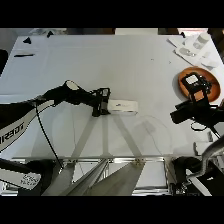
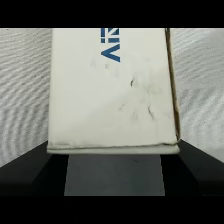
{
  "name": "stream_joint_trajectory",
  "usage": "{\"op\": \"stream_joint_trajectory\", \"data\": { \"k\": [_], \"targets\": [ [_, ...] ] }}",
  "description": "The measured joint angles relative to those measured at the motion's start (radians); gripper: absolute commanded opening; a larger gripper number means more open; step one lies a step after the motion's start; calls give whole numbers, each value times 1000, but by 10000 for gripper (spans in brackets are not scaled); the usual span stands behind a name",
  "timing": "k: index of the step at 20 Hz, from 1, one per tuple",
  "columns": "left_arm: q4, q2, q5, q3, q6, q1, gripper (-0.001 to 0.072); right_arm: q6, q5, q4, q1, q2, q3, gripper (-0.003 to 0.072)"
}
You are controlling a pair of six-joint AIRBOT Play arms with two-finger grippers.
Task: Fold the box and place the chain.
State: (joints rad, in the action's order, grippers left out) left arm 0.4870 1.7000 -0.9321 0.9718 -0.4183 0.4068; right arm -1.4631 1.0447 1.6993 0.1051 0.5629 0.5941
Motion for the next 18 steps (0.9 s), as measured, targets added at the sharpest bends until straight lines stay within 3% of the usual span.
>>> {"op": "stream_joint_trajectory", "data": {
  "k": [6,7,8,13,18],
  "targets": [
    [-21,0,-39,0,0,6,203,-23,51,40,0,-1,0,11],
    [-23,0,-49,0,0,8,157,-26,53,38,0,-1,0,11],
    [-27,0,-54,0,0,9,6,-26,56,35,0,-1,0,11],
    [-38,-25,-64,0,26,12,8,-29,61,26,0,-1,0,11],
    [33,-207,0,-1,224,12,8,-29,63,24,0,-1,0,11]
  ]
}}
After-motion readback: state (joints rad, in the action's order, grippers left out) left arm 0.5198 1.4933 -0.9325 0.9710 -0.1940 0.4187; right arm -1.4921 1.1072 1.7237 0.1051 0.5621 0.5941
